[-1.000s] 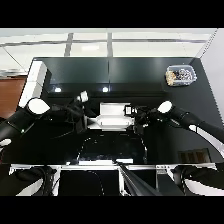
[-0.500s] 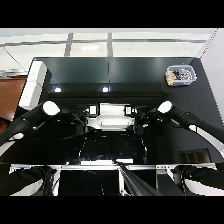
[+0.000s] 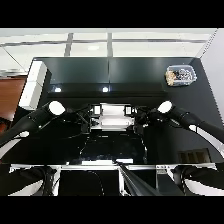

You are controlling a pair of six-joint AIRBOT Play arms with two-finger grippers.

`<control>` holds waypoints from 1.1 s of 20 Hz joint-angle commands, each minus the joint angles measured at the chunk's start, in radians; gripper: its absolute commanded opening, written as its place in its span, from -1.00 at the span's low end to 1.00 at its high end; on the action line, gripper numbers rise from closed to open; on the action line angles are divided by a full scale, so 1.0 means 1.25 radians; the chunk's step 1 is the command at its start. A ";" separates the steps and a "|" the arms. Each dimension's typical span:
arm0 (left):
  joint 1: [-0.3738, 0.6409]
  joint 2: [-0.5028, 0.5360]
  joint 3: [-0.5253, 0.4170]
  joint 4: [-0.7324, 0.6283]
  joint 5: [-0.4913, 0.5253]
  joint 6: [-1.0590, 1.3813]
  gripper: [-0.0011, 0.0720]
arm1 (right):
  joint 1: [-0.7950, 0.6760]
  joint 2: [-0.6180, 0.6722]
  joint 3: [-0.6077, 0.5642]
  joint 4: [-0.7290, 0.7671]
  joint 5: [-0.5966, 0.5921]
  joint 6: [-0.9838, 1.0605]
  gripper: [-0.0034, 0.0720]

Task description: Fold the box and place the chain.

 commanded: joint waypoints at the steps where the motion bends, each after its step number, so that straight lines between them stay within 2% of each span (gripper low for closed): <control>1: -0.014 -0.005 0.005 -0.015 -0.014 0.002 -0.24 | 0.001 -0.001 0.000 0.000 0.000 0.000 -0.85; 6: -0.067 -0.032 0.005 -0.027 0.051 -0.008 -0.24 | 0.001 -0.001 0.000 0.000 0.000 0.000 -0.85; 9: -0.065 -0.050 0.005 -0.042 0.082 -0.052 -0.24 | 0.001 -0.001 0.000 0.000 0.000 0.000 -0.85; 13: -0.068 -0.057 0.005 -0.046 0.079 -0.056 -0.25 | 0.001 -0.001 0.000 0.000 0.000 0.000 -0.85; 15: -0.068 -0.057 0.005 -0.045 0.080 -0.055 -0.86 | 0.001 -0.001 0.000 0.000 0.000 0.000 -0.85; 16: -0.068 -0.057 0.005 -0.045 0.081 -0.056 -0.85 | 0.001 -0.001 0.000 0.000 0.000 0.000 -0.85; 17: -0.068 -0.057 0.005 -0.045 0.081 -0.056 -0.50 | 0.001 -0.001 0.000 0.000 0.000 0.000 -0.85; 18: -0.068 -0.057 0.005 -0.045 0.084 -0.056 -0.07 | 0.001 -0.001 0.000 0.000 0.000 0.000 -0.85; 19: -0.067 -0.057 0.005 -0.045 0.084 -0.056 0.02 | 0.001 -0.001 0.000 0.000 0.000 0.000 -0.85; 20: -0.066 -0.056 0.005 -0.044 0.083 -0.060 -0.06 | 0.001 -0.001 0.000 0.000 0.000 0.000 -0.85; 21: -0.067 -0.056 0.007 -0.038 0.082 -0.090 -0.68 | 0.001 -0.001 0.000 0.000 0.000 0.000 -0.85; 22: -0.067 -0.056 0.010 -0.038 0.080 -0.110 -0.56 | 0.001 -0.001 0.000 0.000 0.000 0.000 -0.85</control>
